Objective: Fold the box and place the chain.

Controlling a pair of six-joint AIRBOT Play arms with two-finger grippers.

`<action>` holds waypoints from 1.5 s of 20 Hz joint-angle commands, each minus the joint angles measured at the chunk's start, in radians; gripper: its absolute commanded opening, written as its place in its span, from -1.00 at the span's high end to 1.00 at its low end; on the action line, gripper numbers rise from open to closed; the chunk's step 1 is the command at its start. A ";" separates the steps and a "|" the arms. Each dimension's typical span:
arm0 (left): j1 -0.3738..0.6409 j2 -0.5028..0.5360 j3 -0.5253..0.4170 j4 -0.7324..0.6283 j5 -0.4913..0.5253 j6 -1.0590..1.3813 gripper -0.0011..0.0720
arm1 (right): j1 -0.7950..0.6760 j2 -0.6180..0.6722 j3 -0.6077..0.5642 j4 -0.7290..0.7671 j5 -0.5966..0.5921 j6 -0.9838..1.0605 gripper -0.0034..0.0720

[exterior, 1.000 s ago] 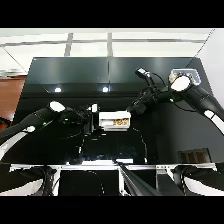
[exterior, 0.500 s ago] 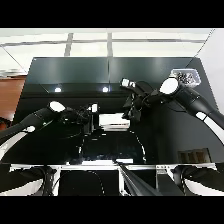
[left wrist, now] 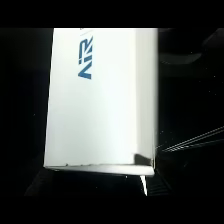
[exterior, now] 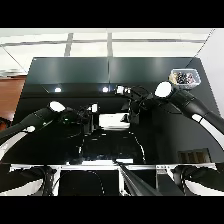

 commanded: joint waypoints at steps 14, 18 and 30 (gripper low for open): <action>0.000 -0.001 0.000 0.000 0.001 0.000 0.04 | 0.004 -0.001 0.000 -0.005 0.061 0.019 0.38; 0.000 -0.001 0.000 0.000 0.001 0.000 0.04 | 0.005 -0.001 0.000 -0.017 0.061 0.020 0.34; 0.000 -0.001 0.000 0.000 0.002 0.000 0.04 | 0.054 -0.001 0.000 -0.072 0.035 0.066 0.10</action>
